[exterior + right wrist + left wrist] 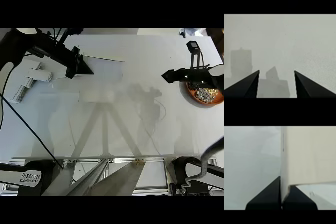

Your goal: Fold the box and place the chain.

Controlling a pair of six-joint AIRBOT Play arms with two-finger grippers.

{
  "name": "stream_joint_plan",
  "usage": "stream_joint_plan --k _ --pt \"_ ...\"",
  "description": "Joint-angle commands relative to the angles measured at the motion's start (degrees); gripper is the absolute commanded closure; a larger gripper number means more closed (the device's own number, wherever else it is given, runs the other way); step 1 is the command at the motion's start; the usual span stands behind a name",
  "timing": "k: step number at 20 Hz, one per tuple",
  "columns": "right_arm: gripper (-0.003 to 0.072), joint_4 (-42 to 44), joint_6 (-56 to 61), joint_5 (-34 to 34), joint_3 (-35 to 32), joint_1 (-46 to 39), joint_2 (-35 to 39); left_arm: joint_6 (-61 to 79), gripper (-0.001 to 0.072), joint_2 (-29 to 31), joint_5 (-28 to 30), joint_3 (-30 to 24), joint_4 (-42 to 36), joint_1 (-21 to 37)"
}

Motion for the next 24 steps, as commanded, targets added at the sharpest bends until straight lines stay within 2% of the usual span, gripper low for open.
stream_joint_plan --k 1,3,5,9,15,18,24 --pt "0.0207 0.0 0.0 0.0 0.0 -0.1 0.0 6.8 0.0709 1.1 5.0 -5.4 -4.9 0.1" --pt "0.0207 0.0 0.0 0.0 0.0 -0.1 0.0 14.6 0.0706 0.0 6.9 -10.8 -14.8 0.4" --pt "0.0207 0.0 0.0 0.0 0.0 -0.1 0.0 23.7 0.0705 -1.7 9.1 -15.1 -21.4 0.3" --pt "0.0207 0.0 0.0 0.0 0.0 -0.1 0.0 27.0 0.0705 -5.5 16.1 -17.9 -18.6 -1.0" --pt "0.0207 0.0 0.0 0.0 0.0 -0.1 0.0 27.9 0.0705 -12.2 17.9 -17.9 -18.3 -1.7" --pt "0.0207 0.0 0.0 0.0 0.0 0.0 0.0 29.5 0.0705 -13.1 20.5 -17.9 -15.8 -1.7" --pt "0.0207 0.0 0.0 0.0 0.0 0.0 0.0 36.6 0.0704 -14.0 20.5 -17.9 -15.1 -1.7"
